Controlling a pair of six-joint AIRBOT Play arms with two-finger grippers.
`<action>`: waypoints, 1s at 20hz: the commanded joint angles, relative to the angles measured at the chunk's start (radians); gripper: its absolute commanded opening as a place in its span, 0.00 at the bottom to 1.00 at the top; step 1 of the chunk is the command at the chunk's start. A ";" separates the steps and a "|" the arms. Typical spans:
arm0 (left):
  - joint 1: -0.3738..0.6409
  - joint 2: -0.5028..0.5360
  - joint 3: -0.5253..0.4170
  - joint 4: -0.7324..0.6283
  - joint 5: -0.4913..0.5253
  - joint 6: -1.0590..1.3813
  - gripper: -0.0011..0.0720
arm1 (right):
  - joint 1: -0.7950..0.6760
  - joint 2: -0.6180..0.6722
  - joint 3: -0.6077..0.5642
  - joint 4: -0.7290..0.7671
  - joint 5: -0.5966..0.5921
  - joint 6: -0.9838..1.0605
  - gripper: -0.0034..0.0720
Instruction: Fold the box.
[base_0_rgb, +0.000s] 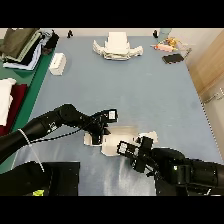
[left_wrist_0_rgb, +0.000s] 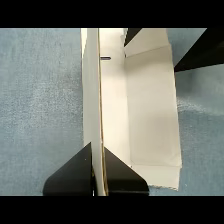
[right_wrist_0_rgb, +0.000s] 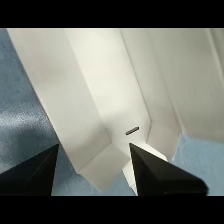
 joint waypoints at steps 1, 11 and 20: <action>0.000 0.000 0.001 0.000 0.002 0.000 0.03 | -0.008 -0.023 -0.002 -0.035 -0.005 0.034 0.98; 0.000 0.000 0.001 0.000 0.002 0.000 0.03 | -0.019 -0.023 0.104 -0.167 0.144 0.203 0.98; 0.000 0.000 0.001 0.000 0.002 0.000 0.03 | -0.262 0.026 0.104 0.152 -0.001 -0.249 1.00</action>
